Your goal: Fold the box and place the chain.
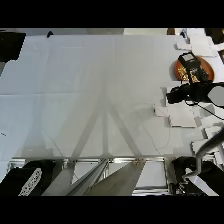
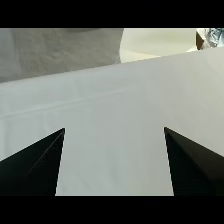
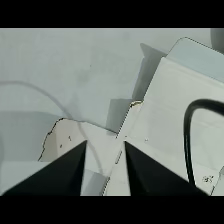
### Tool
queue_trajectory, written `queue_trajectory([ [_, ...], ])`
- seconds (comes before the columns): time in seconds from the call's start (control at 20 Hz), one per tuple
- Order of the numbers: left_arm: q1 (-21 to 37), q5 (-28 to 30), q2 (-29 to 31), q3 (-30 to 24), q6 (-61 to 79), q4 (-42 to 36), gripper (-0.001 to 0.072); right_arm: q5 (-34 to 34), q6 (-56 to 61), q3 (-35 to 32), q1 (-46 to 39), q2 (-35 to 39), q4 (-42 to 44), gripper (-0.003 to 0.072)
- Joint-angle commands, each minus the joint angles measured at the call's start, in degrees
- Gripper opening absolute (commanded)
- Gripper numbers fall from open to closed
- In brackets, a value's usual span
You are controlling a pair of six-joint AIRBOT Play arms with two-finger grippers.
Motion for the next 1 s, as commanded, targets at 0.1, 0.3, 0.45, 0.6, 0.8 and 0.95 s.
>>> queue_trajectory([
  [0.1, 0.0, 0.0, 0.0, 0.0, 0.0, 0.0, 0.0701, 0.7, 5.6, 0.0, 0.0, 0.0, -3.3, 0.0353],
  [0.3, 0.0, 0.0, 0.0, 0.0, 0.0, 0.0, 0.0701, 6.9, 10.7, 0.0, -4.7, 0.0, -8.0, 0.0416],
  [0.45, 0.0, 0.0, 0.0, 0.0, 0.0, 0.0, 0.0701, 11.0, 10.2, 0.0, -14.2, 0.0, -8.1, 0.0416],
  [0.6, 0.0, 0.0, 0.0, 0.0, 0.0, 0.0, 0.0701, 13.3, 4.3, 0.0, -24.1, -0.7, -8.1, 0.0457],
  [0.8, 0.0, 0.0, 0.0, 0.0, 0.0, 0.0, 0.0701, 12.2, 2.3, 1.2, -32.8, -6.0, -8.1, 0.0464],
  [0.95, 0.0, 0.0, 0.0, 0.0, 0.0, 0.0, 0.0701, 14.1, 0.0, 6.2, -37.5, -13.4, -7.9, 0.0465],
])
